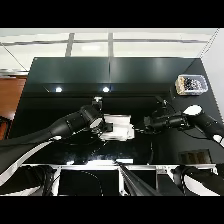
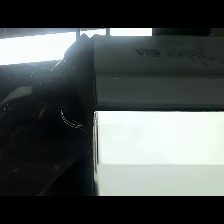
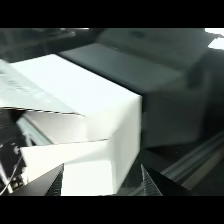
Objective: Fold the box and place the chain.
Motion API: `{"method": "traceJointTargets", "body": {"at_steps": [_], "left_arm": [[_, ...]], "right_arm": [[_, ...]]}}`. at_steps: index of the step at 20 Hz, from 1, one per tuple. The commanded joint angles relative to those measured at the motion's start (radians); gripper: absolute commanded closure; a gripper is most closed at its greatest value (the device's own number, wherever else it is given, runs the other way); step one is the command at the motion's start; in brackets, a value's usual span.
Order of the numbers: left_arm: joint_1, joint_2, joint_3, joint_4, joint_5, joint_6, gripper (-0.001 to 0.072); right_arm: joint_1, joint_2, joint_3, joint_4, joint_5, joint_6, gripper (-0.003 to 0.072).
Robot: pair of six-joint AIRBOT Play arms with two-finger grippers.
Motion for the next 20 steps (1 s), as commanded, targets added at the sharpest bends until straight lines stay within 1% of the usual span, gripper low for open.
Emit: {"method": "traceJointTargets", "body": {"at_steps": [1, 3, 5, 6, 7, 9, 11, 12, 13, 14, 15, 20], "left_arm": [[0.000, 0.000, 0.001, 0.000, 0.000, 0.000, 0.0685], [0.000, 0.000, 0.001, 0.000, 0.000, 0.000, 0.0685], [0.000, 0.000, 0.001, 0.000, 0.000, 0.000, 0.0685], [0.000, 0.000, 0.001, 0.000, 0.000, 0.000, 0.0685], [0.000, 0.000, 0.001, 0.000, 0.000, 0.000, 0.0685], [0.000, 0.000, 0.001, 0.000, 0.000, 0.000, 0.0685], [0.000, 0.000, 0.001, 0.000, 0.000, 0.000, 0.0685], [0.000, 0.000, 0.001, 0.000, 0.000, 0.000, 0.0685], [0.000, 0.000, 0.001, 0.000, 0.000, 0.000, 0.0685], [0.000, 0.000, 0.001, 0.000, 0.000, 0.000, 0.0685], [0.000, 0.000, 0.001, 0.000, 0.001, 0.000, 0.0685], [0.000, 0.000, 0.001, 0.000, 0.001, 0.000, 0.0685]], "right_arm": [[0.007, -0.002, 0.023, 0.003, 0.029, -0.002, 0.0097], [0.048, -0.002, 0.023, 0.003, 0.008, 0.015, 0.0097], [0.113, -0.002, 0.023, 0.002, -0.043, 0.048, 0.0099], [0.140, -0.002, 0.026, 0.000, -0.070, 0.061, 0.0126], [0.167, -0.002, 0.036, -0.013, -0.101, 0.074, 0.0126], [0.219, -0.002, 0.062, -0.067, -0.153, 0.128, 0.0127], [0.272, -0.002, 0.098, -0.157, -0.182, 0.215, 0.0129], [0.293, -0.002, 0.115, -0.206, -0.188, 0.253, 0.0217], [0.310, -0.002, 0.130, -0.248, -0.199, 0.294, 0.0267], [0.323, -0.002, 0.142, -0.282, -0.205, 0.326, 0.0334], [0.335, -0.003, 0.152, -0.319, -0.214, 0.361, 0.0349], [0.443, -0.027, 0.220, -0.541, -0.248, 0.575, 0.0352]]}}
